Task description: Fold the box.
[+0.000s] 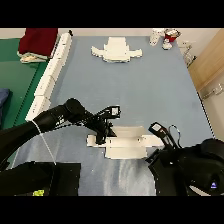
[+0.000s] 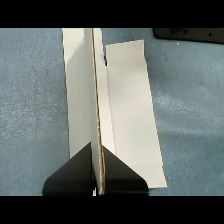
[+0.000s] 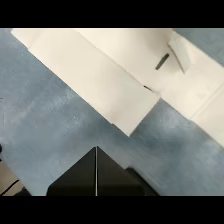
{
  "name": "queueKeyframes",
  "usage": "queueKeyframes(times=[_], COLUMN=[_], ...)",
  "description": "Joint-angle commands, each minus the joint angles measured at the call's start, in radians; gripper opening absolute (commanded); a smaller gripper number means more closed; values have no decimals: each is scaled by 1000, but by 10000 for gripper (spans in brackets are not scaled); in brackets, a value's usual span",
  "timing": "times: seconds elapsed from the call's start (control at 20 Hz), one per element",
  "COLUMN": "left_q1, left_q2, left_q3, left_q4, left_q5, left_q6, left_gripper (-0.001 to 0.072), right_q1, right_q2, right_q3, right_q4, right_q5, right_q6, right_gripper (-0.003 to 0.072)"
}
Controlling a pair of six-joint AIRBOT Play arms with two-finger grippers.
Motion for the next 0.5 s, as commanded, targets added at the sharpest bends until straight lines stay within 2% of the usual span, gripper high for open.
queueKeyframes(times=[0.0,0.15,0.35,0.4,0.45], left_q1=[1,1,1,1,1], left_q2=[1,1,1,1,1], left_q3=[0,0,0,0,0], left_q4=[0,0,0,0,0], left_q5=[0,0,0,0,1], left_q6=[0,0,0,0,0], left_gripper=[12,12,12,12,12], right_q1=[91,235,452,478,493], right_q2=[-181,-263,-260,-261,-261], right_q3=[10,24,62,66,66], right_q4=[-24,-78,-373,-416,-442], right_q5=[144,188,247,253,254], right_q6=[-106,-178,-62,-63,-63], right_gripper=[2,2,11,160,400])
